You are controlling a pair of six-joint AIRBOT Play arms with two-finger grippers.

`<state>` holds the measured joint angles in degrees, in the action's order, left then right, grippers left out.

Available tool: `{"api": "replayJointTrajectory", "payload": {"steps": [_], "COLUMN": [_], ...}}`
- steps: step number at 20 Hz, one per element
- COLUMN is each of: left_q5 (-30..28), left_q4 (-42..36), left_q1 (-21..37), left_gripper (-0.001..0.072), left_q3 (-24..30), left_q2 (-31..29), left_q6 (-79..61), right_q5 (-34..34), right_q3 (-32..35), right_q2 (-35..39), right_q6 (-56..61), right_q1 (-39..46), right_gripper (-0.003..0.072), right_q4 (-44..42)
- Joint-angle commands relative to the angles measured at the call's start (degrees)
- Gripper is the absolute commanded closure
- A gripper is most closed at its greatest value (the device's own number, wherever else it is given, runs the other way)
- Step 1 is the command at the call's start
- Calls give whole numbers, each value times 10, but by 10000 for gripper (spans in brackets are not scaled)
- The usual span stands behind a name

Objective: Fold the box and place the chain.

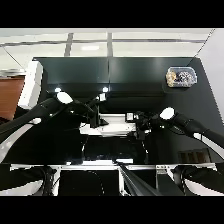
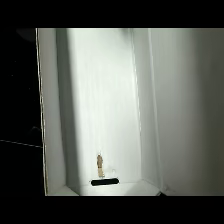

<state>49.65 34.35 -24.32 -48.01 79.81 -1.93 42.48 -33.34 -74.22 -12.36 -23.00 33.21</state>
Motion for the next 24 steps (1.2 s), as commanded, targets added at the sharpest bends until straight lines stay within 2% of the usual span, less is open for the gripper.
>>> {"api": "replayJointTrajectory", "payload": {"steps": [1, 4, 6, 7, 9, 10, 11, 12, 14, 16, 19, 21, 24], "left_q5": [12, 91, 151, 180, 252, 278, 286, 273, 207, 87, -92, -186, -221], "left_q4": [75, 171, 191, 183, 165, 122, 45, -38, -193, -285, -266, -188, -56], "left_q1": [26, 62, 97, 110, 115, 110, 103, 95, 74, 57, 16, -15, -23], "left_gripper": [-10, -1, 19, 95, 675, 682, 682, 682, 683, 683, 683, 684, 684], "left_q3": [-2, -2, -2, -2, 8, 29, 61, 98, 165, 193, 171, 144, 100], "left_q2": [-71, -148, -178, -182, -181, -181, -181, -181, -181, -181, -180, -177, -136], "left_q6": [96, 220, 318, 376, 488, 493, 482, 450, 345, 292, 289, 290, 331], "right_q5": [-2, -3, -3, -3, -3, -3, -3, -3, -3, -3, -3, -3, -3], "right_q3": [0, 0, 0, 0, 0, 0, 0, 0, 0, 0, 0, 0, 0], "right_q2": [0, 0, 0, 0, 0, 0, 0, 0, 0, 0, 0, 0, 0], "right_q6": [2, 3, 3, 3, 3, 3, 3, 3, 3, 3, 3, 3, 3], "right_q1": [0, 0, 0, 0, 0, 0, 0, 0, 0, 0, 0, 0, 0], "right_gripper": [214, 214, 214, 214, 214, 214, 214, 214, 214, 214, 214, 214, 214], "right_q4": [0, 1, 1, 1, 1, 1, 1, 1, 1, 1, 1, 1, 1]}}
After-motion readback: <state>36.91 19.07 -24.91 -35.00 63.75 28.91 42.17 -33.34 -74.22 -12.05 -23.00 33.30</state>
